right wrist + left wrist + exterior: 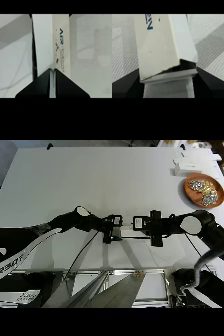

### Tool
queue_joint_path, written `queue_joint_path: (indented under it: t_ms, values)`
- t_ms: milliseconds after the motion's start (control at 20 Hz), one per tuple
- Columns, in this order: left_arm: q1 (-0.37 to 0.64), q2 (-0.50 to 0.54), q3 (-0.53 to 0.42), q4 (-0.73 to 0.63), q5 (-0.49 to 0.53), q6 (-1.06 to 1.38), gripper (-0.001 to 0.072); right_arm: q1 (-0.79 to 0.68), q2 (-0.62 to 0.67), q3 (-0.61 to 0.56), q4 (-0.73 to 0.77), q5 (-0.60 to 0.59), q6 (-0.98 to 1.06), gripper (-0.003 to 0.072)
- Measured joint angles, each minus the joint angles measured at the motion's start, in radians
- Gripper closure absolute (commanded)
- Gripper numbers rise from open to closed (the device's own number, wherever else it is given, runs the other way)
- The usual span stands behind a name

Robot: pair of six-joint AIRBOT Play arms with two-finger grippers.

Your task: Fold the box and place the chain.

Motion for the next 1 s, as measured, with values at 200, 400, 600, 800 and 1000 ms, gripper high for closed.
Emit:
queue_joint_path:
  t_ms: [200,400,600,800,1000]
  values:
    - [0.000,0.000,0.000,0.000,0.000,0.001,0.0525,0.000,0.000,0.000,-0.012,-0.007,0.009,0.0643]
    - [0.000,0.000,0.000,0.001,0.000,0.002,0.0525,0.000,0.000,-0.001,-0.015,-0.008,0.023,0.0643]
    - [0.000,0.000,0.000,0.001,-0.001,0.002,0.0525,0.000,0.000,-0.019,-0.006,-0.010,0.027,0.0642]
    - [0.000,0.000,0.000,0.002,-0.001,0.003,0.0525,0.000,0.000,-0.034,0.006,-0.012,0.032,0.0640]
    - [0.000,0.000,0.000,0.003,-0.001,0.006,0.0525,0.000,0.000,-0.053,0.022,-0.015,0.044,0.0506]
